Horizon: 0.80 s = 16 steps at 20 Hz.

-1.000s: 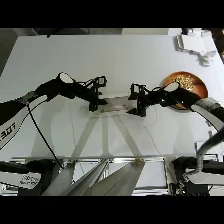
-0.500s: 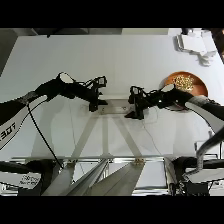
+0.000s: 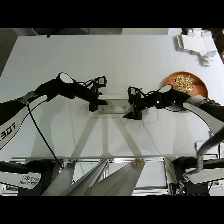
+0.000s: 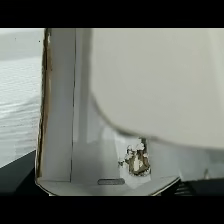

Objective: Fold the box and place the chain.

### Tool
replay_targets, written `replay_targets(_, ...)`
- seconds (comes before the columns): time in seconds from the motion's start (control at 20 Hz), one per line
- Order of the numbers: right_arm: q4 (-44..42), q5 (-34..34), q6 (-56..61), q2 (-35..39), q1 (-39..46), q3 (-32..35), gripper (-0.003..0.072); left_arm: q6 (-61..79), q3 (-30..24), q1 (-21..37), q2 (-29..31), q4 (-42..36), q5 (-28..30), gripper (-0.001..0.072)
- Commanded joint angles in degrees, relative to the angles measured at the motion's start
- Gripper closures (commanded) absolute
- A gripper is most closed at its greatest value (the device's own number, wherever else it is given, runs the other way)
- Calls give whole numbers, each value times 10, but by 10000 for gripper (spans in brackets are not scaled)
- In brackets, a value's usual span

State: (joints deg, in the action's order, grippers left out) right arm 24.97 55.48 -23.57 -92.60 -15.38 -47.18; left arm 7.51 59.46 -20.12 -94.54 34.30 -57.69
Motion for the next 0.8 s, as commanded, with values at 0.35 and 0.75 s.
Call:
replay_targets(0.35,5,-9,8,0,-4,-1,73,0,0,0,0,0,0,701)
replay_targets(0.75,5,-9,8,0,-4,-1,216,0,0,0,0,0,0,701)
